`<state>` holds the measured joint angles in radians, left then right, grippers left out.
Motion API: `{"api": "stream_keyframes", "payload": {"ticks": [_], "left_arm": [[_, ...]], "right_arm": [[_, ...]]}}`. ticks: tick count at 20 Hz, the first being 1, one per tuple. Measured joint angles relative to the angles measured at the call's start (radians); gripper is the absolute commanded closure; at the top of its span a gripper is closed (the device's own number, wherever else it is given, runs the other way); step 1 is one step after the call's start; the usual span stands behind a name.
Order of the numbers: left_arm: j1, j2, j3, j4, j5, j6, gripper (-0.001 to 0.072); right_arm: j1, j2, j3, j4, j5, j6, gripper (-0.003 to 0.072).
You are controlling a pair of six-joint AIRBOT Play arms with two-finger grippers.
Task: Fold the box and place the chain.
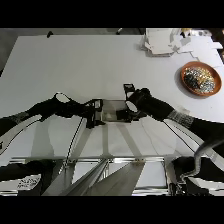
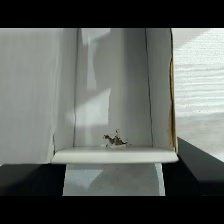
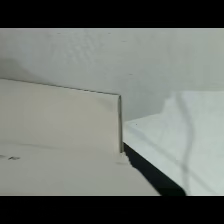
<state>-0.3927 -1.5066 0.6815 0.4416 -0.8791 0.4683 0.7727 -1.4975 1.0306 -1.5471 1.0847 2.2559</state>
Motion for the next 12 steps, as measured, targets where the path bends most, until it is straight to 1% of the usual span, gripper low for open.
{"api": "stream_keyframes", "payload": {"ticks": [2,3,4,6,8,9,10,11,12], "left_arm": [[0.000,0.000,0.000,0.000,0.000,-0.001,0.0505],[0.000,0.000,0.000,0.000,0.000,-0.001,0.0505],[0.000,0.000,0.000,0.000,0.000,0.003,0.0505],[0.000,0.000,0.000,0.001,-0.001,0.003,0.0505],[0.000,0.000,0.000,0.001,-0.001,0.003,0.0505],[0.000,0.000,0.000,0.001,0.000,0.003,0.0505],[0.000,0.000,0.000,0.001,0.000,0.003,0.0505],[0.000,0.000,0.000,0.000,0.000,0.003,0.0505],[0.000,0.000,0.000,0.000,0.000,0.002,0.0505]], "right_arm": [[0.000,-0.006,0.002,0.003,0.002,0.000,0.0663],[0.000,-0.008,0.002,0.005,0.003,-0.001,0.0593],[0.000,-0.011,0.001,0.005,-0.003,-0.012,0.0472],[0.001,-0.014,0.001,0.018,-0.010,-0.010,0.0485],[0.001,-0.016,0.000,0.011,-0.015,-0.008,0.0529],[0.001,-0.017,0.000,0.009,-0.016,-0.006,0.0536],[0.001,-0.018,0.000,0.008,-0.016,-0.004,0.0600],[0.001,-0.020,0.000,0.002,-0.013,-0.003,0.0606],[0.000,-0.023,0.000,0.003,-0.012,0.000,0.0648]]}}
